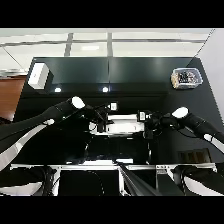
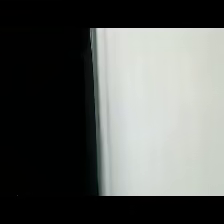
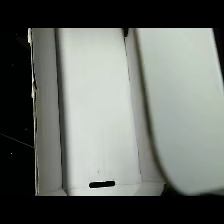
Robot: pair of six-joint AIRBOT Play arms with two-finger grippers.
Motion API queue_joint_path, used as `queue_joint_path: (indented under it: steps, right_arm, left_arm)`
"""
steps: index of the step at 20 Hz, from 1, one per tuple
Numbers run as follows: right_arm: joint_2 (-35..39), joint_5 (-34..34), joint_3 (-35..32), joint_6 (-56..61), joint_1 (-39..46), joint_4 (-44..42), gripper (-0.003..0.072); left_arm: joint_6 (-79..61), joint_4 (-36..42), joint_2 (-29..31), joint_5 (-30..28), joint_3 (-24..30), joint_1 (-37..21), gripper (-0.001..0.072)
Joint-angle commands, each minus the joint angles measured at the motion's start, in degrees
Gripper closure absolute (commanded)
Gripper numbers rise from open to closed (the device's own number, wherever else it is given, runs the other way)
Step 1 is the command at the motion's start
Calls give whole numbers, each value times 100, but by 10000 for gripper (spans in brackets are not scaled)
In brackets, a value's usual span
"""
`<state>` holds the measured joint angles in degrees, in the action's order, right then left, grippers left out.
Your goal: Fold the box and place the chain.
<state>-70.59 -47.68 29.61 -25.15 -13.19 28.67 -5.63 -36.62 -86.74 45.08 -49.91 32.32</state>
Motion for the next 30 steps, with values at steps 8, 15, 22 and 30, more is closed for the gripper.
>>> queue_joint_path:
  steps: [8, 15, 22, 30]
  right_arm:
    - [-13, 179, -2, 474, -166, 229, -25]
    - [-28, 313, 0, 634, -275, 396, -25]
    - [-28, 317, 0, 684, -278, 444, -24]
    - [-42, 404, 0, 778, -385, 577, -24]
  left_arm:
    - [7, 0, -2, -4, 2, 0, 682]
    - [7, 0, -2, 0, 2, 0, 683]
    - [7, 0, -2, 7, 2, 0, 682]
    - [7, 0, -2, 13, 2, 0, 682]
